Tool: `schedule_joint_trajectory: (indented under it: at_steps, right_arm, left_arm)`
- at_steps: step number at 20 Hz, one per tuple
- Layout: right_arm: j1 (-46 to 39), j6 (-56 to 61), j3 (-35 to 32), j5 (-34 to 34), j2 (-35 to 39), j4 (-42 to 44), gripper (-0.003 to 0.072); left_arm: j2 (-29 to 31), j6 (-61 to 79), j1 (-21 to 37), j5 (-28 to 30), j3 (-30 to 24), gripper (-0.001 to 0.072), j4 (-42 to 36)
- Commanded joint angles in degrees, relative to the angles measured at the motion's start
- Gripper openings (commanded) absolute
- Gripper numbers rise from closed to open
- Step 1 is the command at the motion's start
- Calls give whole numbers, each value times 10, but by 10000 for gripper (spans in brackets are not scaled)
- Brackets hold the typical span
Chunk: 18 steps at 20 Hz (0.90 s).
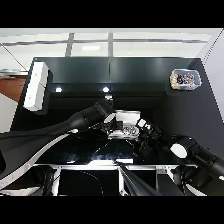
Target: Fold the box and place the chain.
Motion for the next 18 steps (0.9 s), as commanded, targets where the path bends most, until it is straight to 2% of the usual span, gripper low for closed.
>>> schedule_joint_trajectory:
  at_steps: [1,12,13,14,15,18]
  right_arm:
    - [0,1,0,-8,0,-1,339]
    - [0,1,0,-9,-26,0,339]
    - [0,1,0,-9,-26,0,314]
    - [0,1,0,-7,-26,0,206]
    - [0,1,0,-6,-26,0,182]
    - [0,1,0,2,-26,0,181]
  left_arm:
    - [0,0,0,0,0,33,0]
    - [0,0,0,0,0,33,0]
    - [0,0,0,0,0,33,0]
    - [0,0,0,0,0,33,0]
    - [0,0,0,0,0,33,0]
    - [0,0,0,0,0,33,0]
